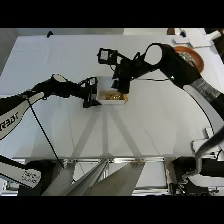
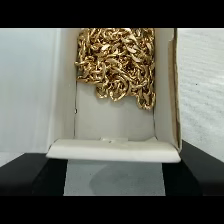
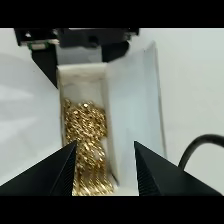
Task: Fold the box and place the chain.
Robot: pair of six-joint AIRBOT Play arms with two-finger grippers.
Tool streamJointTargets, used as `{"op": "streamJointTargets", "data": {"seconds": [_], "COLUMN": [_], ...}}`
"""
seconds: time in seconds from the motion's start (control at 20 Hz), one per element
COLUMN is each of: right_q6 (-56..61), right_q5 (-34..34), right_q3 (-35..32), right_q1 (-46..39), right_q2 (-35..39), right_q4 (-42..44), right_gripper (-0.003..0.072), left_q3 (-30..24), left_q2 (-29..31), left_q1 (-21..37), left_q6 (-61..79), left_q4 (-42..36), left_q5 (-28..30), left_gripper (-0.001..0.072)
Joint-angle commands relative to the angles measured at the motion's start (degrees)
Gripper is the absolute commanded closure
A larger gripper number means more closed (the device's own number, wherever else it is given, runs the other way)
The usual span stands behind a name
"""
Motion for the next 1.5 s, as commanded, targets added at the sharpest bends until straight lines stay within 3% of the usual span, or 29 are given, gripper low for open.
{"op": "streamJointTargets", "data": {"seconds": [0.0, 0.25, 0.4, 0.55, 0.8, 1.1, 1.4, 1.45], "right_q6": [-0.59, -11.34, -17.94, -18.51, -27.56, -46.01, -47.12, -47.1], "right_q5": [-0.57, -3.21, -3.1, -5.05, -12.68, -15.19, -15.65, -15.91], "right_q3": [-2.4, -21.05, -28.39, -28.57, -28.57, -28.57, -28.57, -28.57], "right_q1": [-4.68, -14.91, -16.59, -16.31, -14.36, -13.2, -12.24, -12.24], "right_q2": [3.67, 15.12, 14.71, 9.84, 3.32, -1.51, -4.79, -4.92], "right_q4": [-0.7, 1.84, 1.9, 4.79, 7.58, 26.05, 27.15, 26.93], "right_gripper": [0.029, 0.029, 0.0288, 0.0228, 0.0226, 0.0226, 0.0233, 0.0264], "left_q3": [0.02, 0.02, 0.02, 0.02, 0.02, 0.02, 0.02, 0.02], "left_q2": [0.0, 0.0, 0.0, 0.0, 0.0, 0.0, 0.0, 0.0], "left_q1": [0.07, 0.07, 0.07, 0.07, 0.07, 0.07, 0.07, 0.07], "left_q6": [0.0, 0.02, 0.0, 0.0, 0.0, 0.0, 0.0, 0.0], "left_q4": [0.02, 0.02, 0.02, 0.02, 0.02, 0.02, 0.02, 0.02], "left_q5": [0.02, 0.0, 0.02, 0.02, 0.02, 0.02, 0.02, 0.02], "left_gripper": [0.0313, 0.0314, 0.0313, 0.0313, 0.0313, 0.0314, 0.0314, 0.0314]}}
